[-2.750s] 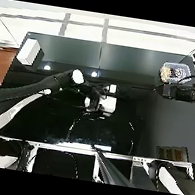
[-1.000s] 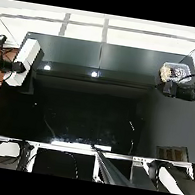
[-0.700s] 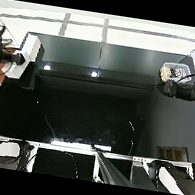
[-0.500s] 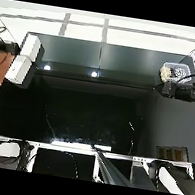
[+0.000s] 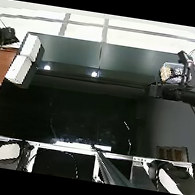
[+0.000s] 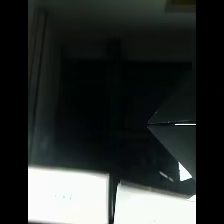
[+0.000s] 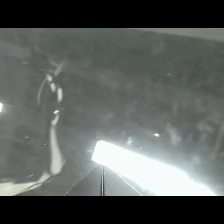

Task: Fold the box and place the chain.

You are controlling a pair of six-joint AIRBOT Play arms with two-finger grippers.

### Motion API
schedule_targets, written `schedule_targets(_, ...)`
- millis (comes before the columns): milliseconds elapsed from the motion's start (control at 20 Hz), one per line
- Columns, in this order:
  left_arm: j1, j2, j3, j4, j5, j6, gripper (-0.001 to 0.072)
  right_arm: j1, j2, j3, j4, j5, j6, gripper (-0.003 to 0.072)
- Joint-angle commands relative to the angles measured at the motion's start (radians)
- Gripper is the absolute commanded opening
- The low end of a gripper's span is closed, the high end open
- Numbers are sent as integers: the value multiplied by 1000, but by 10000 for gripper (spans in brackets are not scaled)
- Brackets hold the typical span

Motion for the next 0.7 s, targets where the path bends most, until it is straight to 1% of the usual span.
schedule_targets(0, -113, 162, -206, -120, 102, 125, 24, 82, -1, -85, -108, -234, 0, 13)
schedule_targets(100, -205, 294, -428, -118, 268, 210, 24, 95, -1, -176, -177, -415, 0, 13)
schedule_targets(150, -240, 357, -541, -118, 361, 243, 25, 94, -1, -211, -218, -473, 0, 14)
schedule_targets(200, -261, 417, -641, -119, 441, 246, 25, 95, -1, -224, -240, -480, 0, 14)
schedule_targets(250, -268, 467, -716, -120, 495, 245, 25, 95, -1, -225, -234, -465, 0, 14)
schedule_targets(300, -267, 514, -778, -120, 526, 238, 26, 95, -1, -225, -228, -459, -1, 14)
schedule_targets(400, -263, 575, -839, -113, 536, 238, 26, 95, -1, -225, -228, -459, -1, 14)
schedule_targets(500, -263, 590, -847, -105, 515, 238, 26, 95, -1, -225, -228, -459, -1, 14)
schedule_targets(650, -264, 583, -847, -109, 522, 238, 26, 95, -1, -225, -228, -459, -1, 14)
